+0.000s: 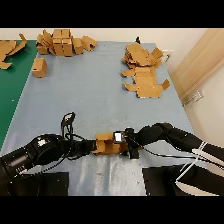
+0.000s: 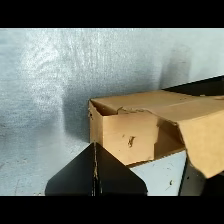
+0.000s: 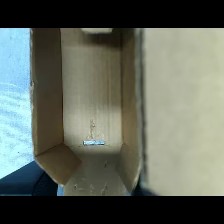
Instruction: Fold the box.
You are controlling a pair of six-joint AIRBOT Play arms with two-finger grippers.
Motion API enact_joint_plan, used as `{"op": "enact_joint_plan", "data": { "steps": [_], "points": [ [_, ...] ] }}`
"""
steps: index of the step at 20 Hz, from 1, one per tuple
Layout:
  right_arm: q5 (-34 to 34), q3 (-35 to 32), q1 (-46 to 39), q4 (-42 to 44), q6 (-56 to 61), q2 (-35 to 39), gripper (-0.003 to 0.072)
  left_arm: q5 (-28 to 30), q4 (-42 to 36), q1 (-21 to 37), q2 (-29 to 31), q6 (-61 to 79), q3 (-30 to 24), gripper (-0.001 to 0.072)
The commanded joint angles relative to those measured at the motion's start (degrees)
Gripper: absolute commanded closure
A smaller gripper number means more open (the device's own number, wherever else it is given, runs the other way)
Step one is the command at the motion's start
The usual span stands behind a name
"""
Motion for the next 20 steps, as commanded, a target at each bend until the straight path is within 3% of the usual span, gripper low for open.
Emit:
{"op": "enact_joint_plan", "data": {
  "steps": [1, 5, 6, 7, 8, 17, 18, 19, 20],
  "points": [
    [0.0, 0.0, 0.0, 0.0, 0.0, 0.0, 0.0105, -1.7, 3.6, -1.0, -0.7, -3.0, 1.6, 0.0700],
    [0.0, 0.0, 0.0, 0.0, 0.0, 0.0, 0.0105, -1.7, 3.8, -0.9, -0.6, -2.8, 1.8, 0.0697],
    [0.0, 0.0, 0.0, 0.0, 0.0, 0.0, 0.0105, -1.7, 3.8, -0.9, -0.6, -2.8, 1.8, 0.0616],
    [0.0, 0.0, 0.0, 0.0, 0.0, 0.0, 0.0105, -1.8, 3.8, -0.9, -0.6, -2.8, 1.8, 0.0392],
    [0.0, 0.0, 0.0, 0.0, 0.0, 0.0, 0.0105, -1.7, 3.7, -0.9, -0.6, -2.8, 1.8, 0.0364],
    [0.0, 0.0, 0.0, 0.0, 0.0, 0.0, 0.0105, -1.7, 1.5, -1.0, -1.0, -2.8, 1.7, 0.0351],
    [0.0, 0.0, 0.0, 0.0, 0.0, 0.0, 0.0105, -1.6, 1.1, -1.0, -1.5, -2.6, 1.7, 0.0228],
    [0.0, 0.0, 0.0, 0.0, 0.0, 0.0, 0.0105, -1.5, 1.0, -1.0, -1.8, -2.3, 1.8, 0.0165],
    [0.0, 0.0, 0.0, 0.0, 0.0, 0.0, 0.0104, -1.1, 1.3, -1.0, -2.0, -2.3, 1.8, 0.0165]
  ]
}}
